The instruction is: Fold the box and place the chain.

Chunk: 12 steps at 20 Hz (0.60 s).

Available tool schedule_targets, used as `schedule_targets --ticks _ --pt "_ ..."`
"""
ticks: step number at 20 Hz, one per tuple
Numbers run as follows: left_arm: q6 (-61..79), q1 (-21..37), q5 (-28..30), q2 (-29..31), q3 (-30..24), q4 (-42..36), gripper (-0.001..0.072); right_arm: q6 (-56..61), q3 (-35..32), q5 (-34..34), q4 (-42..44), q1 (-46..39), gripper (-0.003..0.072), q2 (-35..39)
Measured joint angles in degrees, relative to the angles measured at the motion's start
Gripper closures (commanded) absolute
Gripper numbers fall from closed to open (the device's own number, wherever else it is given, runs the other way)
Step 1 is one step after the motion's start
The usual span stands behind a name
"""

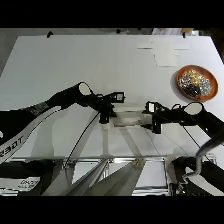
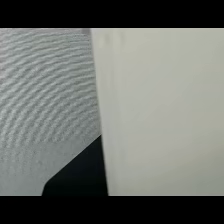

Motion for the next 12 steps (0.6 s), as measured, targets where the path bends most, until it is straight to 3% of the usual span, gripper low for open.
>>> schedule_targets --ticks 12 --pt "0.0 0.0 0.0 0.0 0.0 0.0 0.0699 -7.2 0.3 1.3 4.3 -0.3 0.0148 -6.4"
